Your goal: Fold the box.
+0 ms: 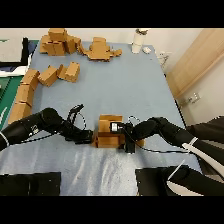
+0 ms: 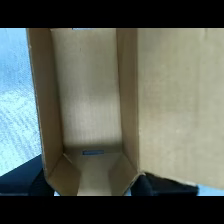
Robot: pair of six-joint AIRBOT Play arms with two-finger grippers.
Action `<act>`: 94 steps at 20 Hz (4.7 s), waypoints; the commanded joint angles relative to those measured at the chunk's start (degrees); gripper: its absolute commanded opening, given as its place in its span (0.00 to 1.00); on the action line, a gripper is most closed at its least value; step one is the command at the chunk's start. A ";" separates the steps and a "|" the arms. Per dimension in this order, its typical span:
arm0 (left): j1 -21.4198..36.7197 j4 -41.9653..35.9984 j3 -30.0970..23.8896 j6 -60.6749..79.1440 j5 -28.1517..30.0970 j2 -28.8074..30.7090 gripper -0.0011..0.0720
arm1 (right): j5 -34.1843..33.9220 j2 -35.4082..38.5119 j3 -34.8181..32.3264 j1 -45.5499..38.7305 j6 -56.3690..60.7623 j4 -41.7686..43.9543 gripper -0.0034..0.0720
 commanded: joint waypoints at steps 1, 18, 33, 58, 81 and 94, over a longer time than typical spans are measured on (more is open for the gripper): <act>-0.17 0.15 1.95 -0.22 -1.03 -0.04 0.03 | 0.00 -0.04 -0.02 0.02 0.00 0.02 0.76; -0.15 -1.68 4.13 -0.13 -2.86 -0.04 0.42 | 0.00 -0.04 -0.02 0.02 0.00 0.02 0.76; -7.10 16.83 8.20 -16.85 -0.72 -0.07 0.47 | 0.00 -0.04 -0.02 0.02 0.00 0.02 0.76; -17.90 33.64 19.39 -40.92 -5.46 -7.15 0.68 | 0.00 -0.04 -0.02 0.02 0.00 0.00 0.76; -22.32 34.82 27.54 -45.16 -9.14 -18.34 0.68 | 0.00 -0.04 -0.02 0.02 0.00 0.00 0.76; -22.34 35.52 28.28 -45.27 -10.38 -20.09 0.03 | 0.00 -0.04 -0.02 0.02 0.00 0.00 0.76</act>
